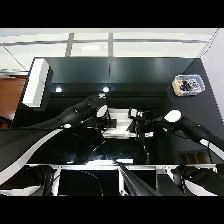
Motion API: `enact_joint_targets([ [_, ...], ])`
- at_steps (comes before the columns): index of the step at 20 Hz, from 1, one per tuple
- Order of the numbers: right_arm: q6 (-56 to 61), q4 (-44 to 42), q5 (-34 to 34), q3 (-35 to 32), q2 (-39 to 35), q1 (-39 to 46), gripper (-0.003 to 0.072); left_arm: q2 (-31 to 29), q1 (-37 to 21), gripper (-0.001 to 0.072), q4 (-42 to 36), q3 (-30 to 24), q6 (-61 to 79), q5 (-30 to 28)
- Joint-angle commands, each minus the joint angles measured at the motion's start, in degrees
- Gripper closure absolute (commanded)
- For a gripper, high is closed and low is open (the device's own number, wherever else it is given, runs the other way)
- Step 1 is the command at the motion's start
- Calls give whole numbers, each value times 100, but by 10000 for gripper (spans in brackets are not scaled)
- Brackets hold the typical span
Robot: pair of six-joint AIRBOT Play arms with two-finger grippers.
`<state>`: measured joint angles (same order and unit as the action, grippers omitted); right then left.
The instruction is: Fold the box and place the chain.
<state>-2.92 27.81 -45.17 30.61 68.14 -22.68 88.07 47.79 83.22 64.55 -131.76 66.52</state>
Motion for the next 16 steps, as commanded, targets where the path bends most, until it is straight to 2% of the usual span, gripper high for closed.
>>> enact_joint_targets([
  [1, 1917, 479, -164, 44, -560, 424, 677, 4, -2, 680, 4, 4, 2, 17],
  [5, 4704, 643, -459, 50, -1497, 2304, 677, 4, -2, 680, 7, 4, 2, 17],
  [7, 6310, 793, -474, 4, -1462, 3250, 677, 4, -2, 680, 7, 4, 2, 11],
  [9, 7434, 1515, -662, -125, -1346, 3821, 677, 4, -4, 681, 7, 4, 2, 15],
  [11, 7956, 2205, -946, -245, -1145, 4009, 677, 4, -4, 680, 7, 4, 2, 13],
  [14, 7921, 1974, -1558, -284, -702, 3807, 677, 4, -4, 680, 7, 4, 2, 7],
  [16, 7871, 1908, -1735, -284, -254, 3414, 677, 4, -4, 680, 4, 4, 2, 7],
])
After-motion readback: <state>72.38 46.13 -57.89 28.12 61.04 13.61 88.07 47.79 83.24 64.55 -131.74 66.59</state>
